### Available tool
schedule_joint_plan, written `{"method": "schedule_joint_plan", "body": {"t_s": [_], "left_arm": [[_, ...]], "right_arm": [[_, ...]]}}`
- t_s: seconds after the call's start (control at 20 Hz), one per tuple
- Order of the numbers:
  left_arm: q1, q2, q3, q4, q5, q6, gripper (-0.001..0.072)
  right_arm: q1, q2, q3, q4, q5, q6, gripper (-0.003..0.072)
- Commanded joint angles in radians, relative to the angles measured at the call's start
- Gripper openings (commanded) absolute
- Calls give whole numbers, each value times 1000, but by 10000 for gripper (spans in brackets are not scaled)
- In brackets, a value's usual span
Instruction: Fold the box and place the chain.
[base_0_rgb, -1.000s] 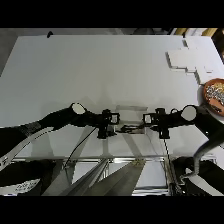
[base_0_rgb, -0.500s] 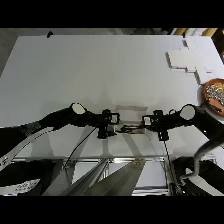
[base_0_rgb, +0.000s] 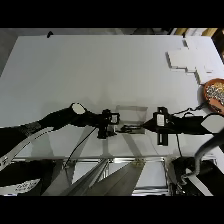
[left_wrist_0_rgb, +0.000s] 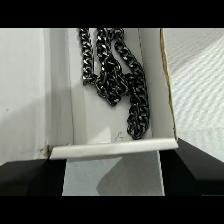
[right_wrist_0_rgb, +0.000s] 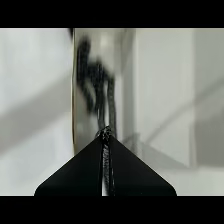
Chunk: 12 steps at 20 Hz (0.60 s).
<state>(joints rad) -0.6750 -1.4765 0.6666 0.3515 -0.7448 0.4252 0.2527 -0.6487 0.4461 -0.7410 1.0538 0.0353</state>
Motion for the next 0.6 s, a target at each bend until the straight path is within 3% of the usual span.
{"method": "schedule_joint_plan", "body": {"t_s": [0.0, 0.25, 0.35, 0.5, 0.55], "left_arm": [[0, 1, 0, 0, 0, 0, 314], [0, 1, 0, 0, 0, 0, 314], [0, 1, 0, 1, 0, 0, 314], [0, 1, 0, 0, 0, 0, 314], [0, 1, 0, 0, 0, 0, 314]], "right_arm": [[113, 10, 0, 220, -142, 11, 19], [381, -152, 0, 217, -504, 40, 21], [387, -212, 0, 210, -526, 75, 28], [387, -247, 0, 86, -517, 150, 216], [385, -237, 3, 24, -519, 176, 234]]}}
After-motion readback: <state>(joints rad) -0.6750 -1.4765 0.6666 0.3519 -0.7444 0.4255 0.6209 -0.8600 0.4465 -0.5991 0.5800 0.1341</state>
